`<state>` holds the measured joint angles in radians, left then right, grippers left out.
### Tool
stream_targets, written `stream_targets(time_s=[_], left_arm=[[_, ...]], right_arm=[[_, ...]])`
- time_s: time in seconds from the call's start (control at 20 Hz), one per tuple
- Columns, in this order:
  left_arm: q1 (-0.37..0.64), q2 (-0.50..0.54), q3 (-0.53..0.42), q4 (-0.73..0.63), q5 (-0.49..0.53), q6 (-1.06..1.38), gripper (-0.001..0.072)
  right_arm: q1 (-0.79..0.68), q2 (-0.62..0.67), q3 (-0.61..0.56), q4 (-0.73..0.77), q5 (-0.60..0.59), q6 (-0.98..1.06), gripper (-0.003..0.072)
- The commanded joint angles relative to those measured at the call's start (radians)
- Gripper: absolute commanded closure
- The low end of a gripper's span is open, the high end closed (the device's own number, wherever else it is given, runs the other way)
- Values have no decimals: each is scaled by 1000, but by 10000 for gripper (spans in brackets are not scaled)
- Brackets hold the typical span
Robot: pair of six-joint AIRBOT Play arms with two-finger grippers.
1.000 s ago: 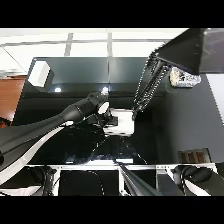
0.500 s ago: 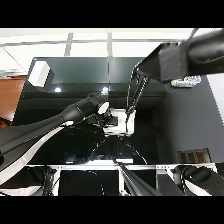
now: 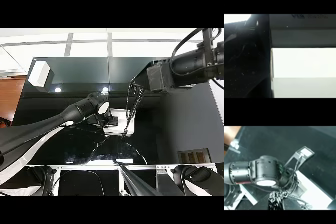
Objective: Fold the box and place the chain.
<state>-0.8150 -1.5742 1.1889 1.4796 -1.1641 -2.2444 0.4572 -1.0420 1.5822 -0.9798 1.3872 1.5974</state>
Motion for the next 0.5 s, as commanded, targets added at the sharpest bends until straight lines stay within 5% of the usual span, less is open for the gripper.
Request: stream_targets(time_s=[0.0, 0.45], left_arm=[[1, 0, 1, 0, 0, 0, 682], [1, 0, 1, 0, 0, 0, 682]], right_arm=[[-2, 5, 50, -3, -5, -8, 675], [-2, 5, 126, 1, -85, -10, 675]])
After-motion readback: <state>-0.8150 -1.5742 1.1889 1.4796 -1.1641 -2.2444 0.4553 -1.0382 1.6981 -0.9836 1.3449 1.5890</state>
